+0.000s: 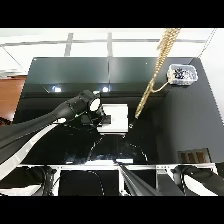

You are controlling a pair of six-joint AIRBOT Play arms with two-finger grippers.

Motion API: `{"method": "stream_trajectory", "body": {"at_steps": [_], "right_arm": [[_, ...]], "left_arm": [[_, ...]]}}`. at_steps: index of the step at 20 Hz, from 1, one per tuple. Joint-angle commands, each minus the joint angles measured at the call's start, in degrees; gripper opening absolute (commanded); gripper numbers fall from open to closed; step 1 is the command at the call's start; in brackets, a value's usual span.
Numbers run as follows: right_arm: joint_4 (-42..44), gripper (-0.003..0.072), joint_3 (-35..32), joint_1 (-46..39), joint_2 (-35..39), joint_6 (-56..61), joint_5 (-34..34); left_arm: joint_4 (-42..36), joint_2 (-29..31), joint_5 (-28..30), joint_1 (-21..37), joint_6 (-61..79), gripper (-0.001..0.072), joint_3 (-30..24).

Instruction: Fold the box and place the chain.

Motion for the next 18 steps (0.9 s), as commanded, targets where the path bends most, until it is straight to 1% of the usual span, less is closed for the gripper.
{"method": "stream_trajectory", "body": {"at_steps": [1,7,13,18], "right_arm": [[-2.9,0.0027,-0.1,5.8,0.0,0.0,-2.0],[-3.1,0.0027,-0.1,7.0,-0.2,-0.1,-6.3],[0.7,0.0027,-0.1,7.0,-0.3,-0.7,-7.3],[0.7,0.0027,-0.1,7.0,-0.3,-0.7,-7.9]], "left_arm": [[0.0,0.0,0.0,0.0,0.0,0.0028,0.0],[0.0,0.0,0.0,0.0,0.0,0.0028,0.0],[0.0,0.0,0.0,0.0,0.0,0.0028,0.0],[0.0,0.0,0.0,0.0,0.0,0.0028,0.0]]}}
